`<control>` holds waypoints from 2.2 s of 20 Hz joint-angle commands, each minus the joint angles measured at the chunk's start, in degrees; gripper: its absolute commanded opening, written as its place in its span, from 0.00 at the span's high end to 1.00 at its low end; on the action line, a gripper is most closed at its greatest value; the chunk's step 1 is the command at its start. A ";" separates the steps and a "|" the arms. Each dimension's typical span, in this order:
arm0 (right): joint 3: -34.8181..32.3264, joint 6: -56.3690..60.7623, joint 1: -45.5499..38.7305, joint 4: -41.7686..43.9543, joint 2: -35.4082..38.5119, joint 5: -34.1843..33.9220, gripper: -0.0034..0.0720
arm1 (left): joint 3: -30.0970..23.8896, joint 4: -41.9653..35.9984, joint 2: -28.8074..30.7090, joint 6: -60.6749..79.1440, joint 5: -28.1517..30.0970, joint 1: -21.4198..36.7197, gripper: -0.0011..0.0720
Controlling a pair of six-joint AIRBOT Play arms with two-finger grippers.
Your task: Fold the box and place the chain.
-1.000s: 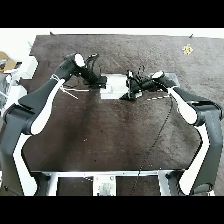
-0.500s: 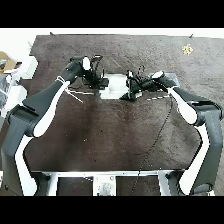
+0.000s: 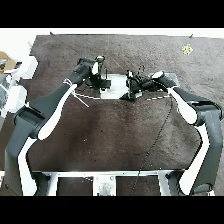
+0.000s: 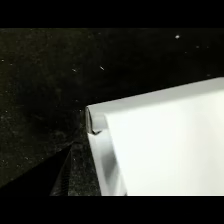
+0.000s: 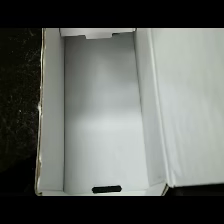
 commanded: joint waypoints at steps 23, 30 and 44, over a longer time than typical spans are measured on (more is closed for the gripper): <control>0.00 0.00 0.04 0.00 0.00 0.02 0.44 | 5.03 5.79 -5.38 -11.39 -4.20 -2.32 0.97; 0.00 0.00 0.04 0.00 0.00 0.02 0.44 | 5.01 2.95 -5.53 -10.16 -3.58 -2.32 0.76; 0.00 0.00 0.04 0.00 0.00 0.00 0.44 | 5.16 1.22 3.54 12.31 -7.87 -0.70 0.21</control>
